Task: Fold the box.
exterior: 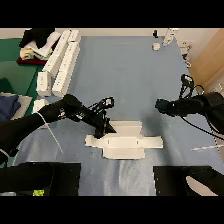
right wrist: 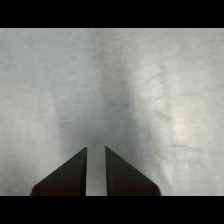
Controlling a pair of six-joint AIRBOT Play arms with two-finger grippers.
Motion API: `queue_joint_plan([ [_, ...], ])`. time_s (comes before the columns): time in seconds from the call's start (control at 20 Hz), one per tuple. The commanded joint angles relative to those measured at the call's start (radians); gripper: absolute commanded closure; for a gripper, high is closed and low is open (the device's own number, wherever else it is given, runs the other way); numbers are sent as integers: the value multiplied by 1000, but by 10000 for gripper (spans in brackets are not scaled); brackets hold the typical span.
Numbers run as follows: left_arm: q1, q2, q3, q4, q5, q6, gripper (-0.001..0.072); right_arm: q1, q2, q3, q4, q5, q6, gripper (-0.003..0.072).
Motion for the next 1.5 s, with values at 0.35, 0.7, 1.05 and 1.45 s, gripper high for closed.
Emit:
queue_joint_plan([
  [0.35,-2,-1,0,-2,-9,-40,697,1,0,-1,98,-91,-102,537],
  [0.7,-2,-40,0,-2,-8,-39,697,1,0,-1,98,-102,-102,537],
  [1.05,0,-40,0,-2,-8,-39,696,3,4,2,155,-140,-189,684],
  [1.45,-1,-40,0,-2,-8,-39,696,254,232,-6,166,-419,-154,686],
])
